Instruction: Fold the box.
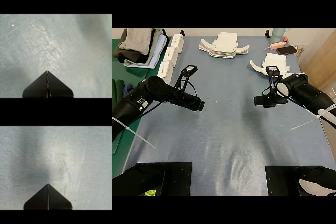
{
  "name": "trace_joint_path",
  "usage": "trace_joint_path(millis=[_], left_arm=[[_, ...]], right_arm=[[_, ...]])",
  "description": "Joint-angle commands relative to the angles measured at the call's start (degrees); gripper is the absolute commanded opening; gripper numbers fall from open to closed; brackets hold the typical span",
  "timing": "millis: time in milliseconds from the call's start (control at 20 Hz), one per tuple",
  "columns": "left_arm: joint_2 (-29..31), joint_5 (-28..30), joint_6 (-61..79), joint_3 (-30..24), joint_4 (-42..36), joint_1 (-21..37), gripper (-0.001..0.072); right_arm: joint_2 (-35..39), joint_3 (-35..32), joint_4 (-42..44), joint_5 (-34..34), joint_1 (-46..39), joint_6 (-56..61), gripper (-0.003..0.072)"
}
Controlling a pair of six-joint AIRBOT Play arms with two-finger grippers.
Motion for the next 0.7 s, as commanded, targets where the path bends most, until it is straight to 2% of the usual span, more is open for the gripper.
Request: trace_joint_path(millis=[0,450,650], left_arm=[[0.0,0.0,0.0,0.0,0.0,0.0,0.0015],[0.1,0.0,0.0,0.0,0.0,0.0,0.0016],[0.0,0.0,0.1,0.0,0.0,0.0,0.0015]], right_arm=[[0.0,0.1,0.0,0.0,0.0,0.0,0.0003],[0.0,0.1,0.0,0.0,0.0,0.0,0.0003],[0.0,0.1,0.0,-6.9,0.0,0.0,0.0003]])
